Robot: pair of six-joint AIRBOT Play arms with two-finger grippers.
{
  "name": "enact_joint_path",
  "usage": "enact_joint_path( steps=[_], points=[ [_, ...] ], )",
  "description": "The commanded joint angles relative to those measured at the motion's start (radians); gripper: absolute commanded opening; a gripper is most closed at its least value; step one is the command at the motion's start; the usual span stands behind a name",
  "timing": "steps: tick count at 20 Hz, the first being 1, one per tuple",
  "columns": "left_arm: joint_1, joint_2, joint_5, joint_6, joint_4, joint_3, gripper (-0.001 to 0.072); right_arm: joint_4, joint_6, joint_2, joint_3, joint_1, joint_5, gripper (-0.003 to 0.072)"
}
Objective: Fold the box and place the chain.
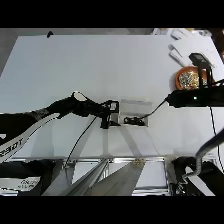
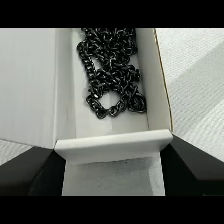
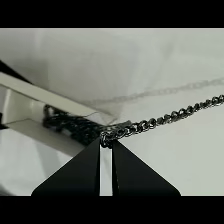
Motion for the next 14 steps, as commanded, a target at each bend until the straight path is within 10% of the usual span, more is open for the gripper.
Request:
enact_joint_path(
  steps=[1, 5, 14],
  points=[
    [0.000, 0.000, 0.000, 0.000, 0.000, 0.001, 0.0085, 0.206, -0.061, 0.065, 0.000, 0.001, 0.024, 0.0017],
    [0.000, 0.000, 0.000, 0.000, 0.000, 0.001, 0.0085, 0.438, -0.150, 0.068, -0.013, 0.037, 0.012, 0.0017],
    [0.000, 0.000, 0.000, 0.000, 0.000, 0.001, 0.0085, 0.191, -0.031, 0.043, -0.132, 0.273, -0.207, 0.0018]
  ],
)
